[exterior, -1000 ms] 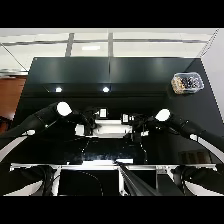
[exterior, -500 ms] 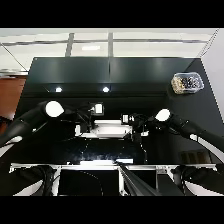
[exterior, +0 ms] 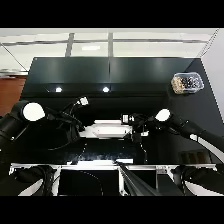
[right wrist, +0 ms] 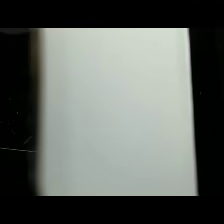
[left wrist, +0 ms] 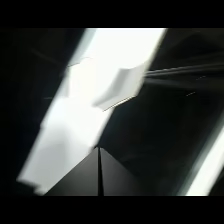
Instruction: Fold the box and place the chain.
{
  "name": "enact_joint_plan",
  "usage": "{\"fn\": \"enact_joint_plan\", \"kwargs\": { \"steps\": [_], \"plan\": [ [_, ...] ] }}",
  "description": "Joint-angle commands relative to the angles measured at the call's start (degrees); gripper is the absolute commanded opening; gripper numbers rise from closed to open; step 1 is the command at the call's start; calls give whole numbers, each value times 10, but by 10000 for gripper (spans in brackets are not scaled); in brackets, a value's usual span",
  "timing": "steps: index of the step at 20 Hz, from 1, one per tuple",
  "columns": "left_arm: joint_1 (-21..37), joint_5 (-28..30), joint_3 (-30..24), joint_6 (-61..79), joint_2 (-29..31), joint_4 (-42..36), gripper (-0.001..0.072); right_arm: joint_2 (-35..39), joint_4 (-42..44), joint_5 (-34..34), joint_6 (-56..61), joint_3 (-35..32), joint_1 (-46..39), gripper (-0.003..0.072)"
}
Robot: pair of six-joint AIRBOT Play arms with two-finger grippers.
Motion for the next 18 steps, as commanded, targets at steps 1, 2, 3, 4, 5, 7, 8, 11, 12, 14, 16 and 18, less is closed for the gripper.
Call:
{"fn": "enact_joint_plan", "kwargs": {
  "steps": [1, 2, 3, 4, 5, 7, 8, 11, 12, 14, 16, 18],
  "plan": [
    [0, 36, -16, -33, -19, -173, 32, 0, 0, 0, 0, 0, 0, 472],
    [0, 87, -27, -33, -33, -227, 31, 0, 0, 0, 0, 0, 0, 472],
    [-3, 142, -37, -32, -47, -274, 31, 0, 0, 0, 0, 0, 0, 472],
    [-11, 196, -43, -19, -61, -306, 31, 0, 0, 0, 0, 0, 0, 472],
    [-23, 250, -44, 2, -77, -318, 31, 0, 0, -1, 0, 0, 0, 472],
    [-43, 351, -44, 12, -100, -331, 31, 0, 0, -1, 0, 0, 0, 472],
    [-50, 381, -44, 12, -112, -333, 31, 0, 0, -1, 0, 0, 0, 472],
    [-64, 376, -44, 20, -168, -328, 32, 0, 1, -3, 0, 0, 0, 472],
    [-64, 358, -44, 32, -182, -321, 32, 0, 1, -3, 1, 0, 0, 472],
    [-65, 351, -43, 31, -199, -323, 31, 0, 2, -5, 1, 0, 1, 472],
    [-63, 357, -41, 32, -202, -317, 31, 0, 1, -5, 1, 0, 2, 471],
    [-55, 353, -27, 34, -193, -299, 31, 0, 1, -5, 1, 0, 2, 471]
  ]
}}
